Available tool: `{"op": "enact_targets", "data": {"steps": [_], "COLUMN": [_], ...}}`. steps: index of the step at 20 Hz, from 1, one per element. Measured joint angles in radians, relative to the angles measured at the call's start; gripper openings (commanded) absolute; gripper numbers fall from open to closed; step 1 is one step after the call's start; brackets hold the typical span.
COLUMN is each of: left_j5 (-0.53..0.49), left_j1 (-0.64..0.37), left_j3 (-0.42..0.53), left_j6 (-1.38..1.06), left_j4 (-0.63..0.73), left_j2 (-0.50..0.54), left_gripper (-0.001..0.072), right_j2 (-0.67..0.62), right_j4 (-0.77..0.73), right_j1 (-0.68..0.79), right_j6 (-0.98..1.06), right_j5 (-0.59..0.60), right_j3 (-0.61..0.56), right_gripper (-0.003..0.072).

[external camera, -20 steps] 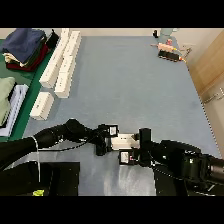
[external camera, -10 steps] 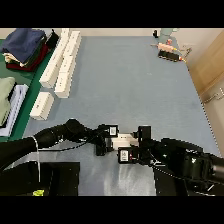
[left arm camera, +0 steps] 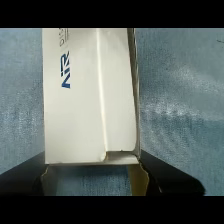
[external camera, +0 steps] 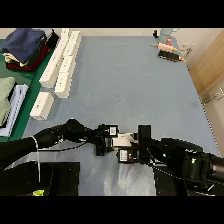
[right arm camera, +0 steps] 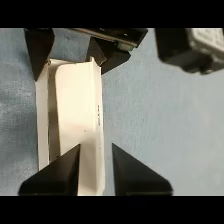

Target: Fold the box.

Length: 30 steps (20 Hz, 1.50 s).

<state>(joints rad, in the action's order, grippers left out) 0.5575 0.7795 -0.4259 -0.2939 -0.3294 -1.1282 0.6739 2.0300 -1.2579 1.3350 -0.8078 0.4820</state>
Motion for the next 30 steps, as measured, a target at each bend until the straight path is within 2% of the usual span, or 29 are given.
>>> {"op": "enact_targets", "data": {"steps": [6,7,28,29,30], "left_j5": [-0.002,-0.002,0.001,-0.001,-0.002], "left_j1": [0.000,0.000,0.000,0.000,0.000], "left_j3": [0.000,0.000,0.000,0.000,0.000], "left_j6": [0.000,0.000,-0.002,-0.002,-0.001], "left_j4": [0.001,0.001,0.001,0.002,0.002], "left_j2": [0.000,0.000,0.000,0.000,0.000], "left_gripper": [0.0519,0.0519,0.0519,0.0519,0.0519], "right_j2": [0.030,0.033,0.054,0.044,0.032], "right_j4": [-0.022,-0.032,-0.225,-0.231,-0.231], "right_j1": [0.007,0.007,0.008,0.007,0.007], "right_j6": [0.000,0.000,-0.001,0.000,0.000], "right_j5": [-0.002,-0.002,0.040,0.039,0.039], "right_j3": [0.000,0.000,0.002,0.006,0.009], "right_gripper": [0.0211,0.0151,0.0161,0.0218,0.0351]}}
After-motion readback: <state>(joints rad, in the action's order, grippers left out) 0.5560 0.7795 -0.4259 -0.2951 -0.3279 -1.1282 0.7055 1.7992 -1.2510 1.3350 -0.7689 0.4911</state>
